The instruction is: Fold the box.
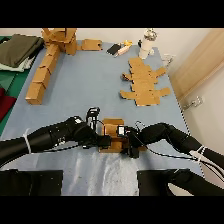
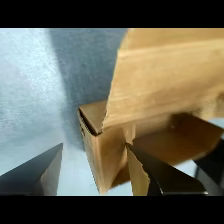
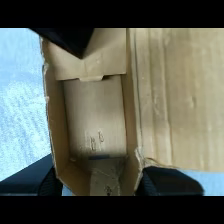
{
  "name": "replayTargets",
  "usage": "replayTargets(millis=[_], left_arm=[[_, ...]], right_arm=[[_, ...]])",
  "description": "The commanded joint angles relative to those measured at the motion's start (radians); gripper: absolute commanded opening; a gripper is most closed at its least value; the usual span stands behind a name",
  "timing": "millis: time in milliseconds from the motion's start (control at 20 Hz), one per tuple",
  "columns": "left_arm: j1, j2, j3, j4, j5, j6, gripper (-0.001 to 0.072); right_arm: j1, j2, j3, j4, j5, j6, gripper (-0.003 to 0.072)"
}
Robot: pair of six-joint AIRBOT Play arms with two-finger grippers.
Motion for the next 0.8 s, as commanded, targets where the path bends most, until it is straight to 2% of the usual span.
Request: replayTargets(millis=[0, 200, 250, 350, 500, 600, 650, 750], left_arm=[[-0.048, -0.058, 0.074, 0.155, -0.057, -0.164, 0.0593], [-0.087, -0.151, 0.186, 0.199, -0.182, -0.176, 0.0593], [-0.103, -0.174, 0.214, 0.225, -0.214, -0.186, 0.0544], [-0.126, -0.207, 0.249, 0.272, -0.287, -0.238, 0.0533], [-0.129, -0.213, 0.249, 0.298, -0.289, -0.315, 0.0532], [-0.130, -0.213, 0.249, 0.297, -0.275, -0.304, 0.0122], [-0.134, -0.213, 0.249, 0.297, -0.270, -0.303, 0.0041], [-0.142, -0.213, 0.249, 0.295, -0.260, -0.304, 0.0041]], right_arm=[[0.000, 0.000, 0.000, 0.000, 0.000, 0.000, 0.0498], [0.000, 0.000, 0.000, 0.000, 0.000, 0.000, 0.0498], [0.000, 0.000, 0.000, 0.000, 0.000, 0.000, 0.0498], [0.000, 0.000, 0.000, 0.000, 0.000, 0.000, 0.0498], [0.000, 0.000, 0.000, 0.000, 0.000, 0.000, 0.0498], [0.000, 0.000, 0.000, 0.000, 0.000, 0.000, 0.0498], [0.000, 0.000, 0.000, 0.000, 0.000, 0.000, 0.0498], [0.000, 0.000, 0.000, 0.000, 0.000, 0.000, 0.0498]])
